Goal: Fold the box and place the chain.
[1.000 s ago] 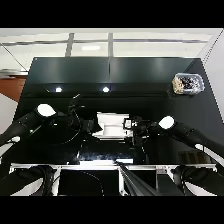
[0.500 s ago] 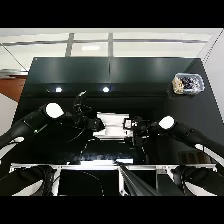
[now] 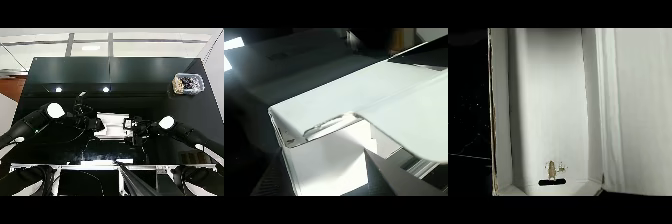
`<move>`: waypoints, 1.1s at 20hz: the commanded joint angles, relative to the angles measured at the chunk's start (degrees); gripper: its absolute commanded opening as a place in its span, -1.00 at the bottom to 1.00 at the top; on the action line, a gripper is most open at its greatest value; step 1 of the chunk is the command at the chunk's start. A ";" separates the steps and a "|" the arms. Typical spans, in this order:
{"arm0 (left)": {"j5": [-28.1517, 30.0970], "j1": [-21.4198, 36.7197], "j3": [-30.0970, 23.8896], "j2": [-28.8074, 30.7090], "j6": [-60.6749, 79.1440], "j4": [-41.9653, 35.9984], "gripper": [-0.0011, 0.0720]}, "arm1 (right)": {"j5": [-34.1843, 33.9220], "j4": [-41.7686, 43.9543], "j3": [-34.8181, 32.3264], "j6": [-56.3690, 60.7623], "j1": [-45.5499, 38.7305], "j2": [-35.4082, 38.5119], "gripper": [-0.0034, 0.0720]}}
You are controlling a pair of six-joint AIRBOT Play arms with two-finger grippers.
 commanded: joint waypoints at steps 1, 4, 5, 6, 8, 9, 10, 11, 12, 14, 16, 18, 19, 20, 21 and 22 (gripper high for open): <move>0.09 -0.17 0.04 -0.02 -1.86 1.68 0.60 | 0.00 0.00 0.00 0.00 0.00 -0.02 0.33; 2.14 -2.21 0.04 -0.02 -7.02 8.68 0.60 | 0.00 0.00 0.00 0.00 0.00 -0.02 0.33; 3.13 -2.95 0.04 -0.02 -8.22 9.99 0.60 | 0.00 0.00 0.00 0.02 0.00 -0.02 0.33; 4.39 -3.61 0.04 -0.02 -9.03 10.40 0.60 | 0.00 0.00 0.00 0.00 0.00 -0.02 0.33; 5.99 -4.46 0.04 -0.04 -11.65 10.64 0.60 | 0.00 0.00 0.00 0.02 0.00 -0.02 0.33; 6.23 -4.85 0.04 -0.04 -13.25 10.80 0.60 | 0.00 0.00 0.00 0.02 0.00 -0.02 0.33; 6.40 -5.20 0.04 -0.04 -14.03 10.80 0.60 | 0.00 0.00 0.00 0.00 0.00 -0.02 0.33; 6.73 -5.60 0.04 -0.04 -14.60 10.82 0.60 | 0.00 0.00 0.00 0.02 0.00 -0.02 0.33; 7.21 -5.81 0.04 -0.04 -15.28 10.82 0.60 | 0.00 0.00 0.00 0.02 0.00 -0.02 0.33; 7.32 -5.84 0.04 -0.04 -16.48 10.82 0.60 | 0.00 0.00 0.00 0.02 0.00 -0.02 0.33; 7.10 -5.84 0.04 -0.04 -16.44 11.02 0.61 | 0.00 0.00 0.00 0.00 0.00 -0.02 0.33; 6.58 -5.86 0.04 -0.04 -16.39 12.61 0.61 | 0.00 0.00 0.00 0.02 0.00 -0.02 0.33; 6.29 -6.12 0.04 -0.04 -16.39 13.75 0.61 | 0.00 0.00 0.00 0.02 0.00 -0.02 0.33; 6.19 -6.49 0.04 -0.04 -16.39 14.49 0.62 | 0.00 0.00 0.00 0.00 0.00 -0.02 0.33; 6.19 -6.95 0.04 -0.04 -16.39 14.93 0.62 | 0.00 0.00 0.00 0.00 0.00 -0.02 0.33; 6.25 -7.39 0.04 -0.07 -16.39 15.08 0.62 | 0.00 0.00 0.00 0.02 0.00 -0.02 0.33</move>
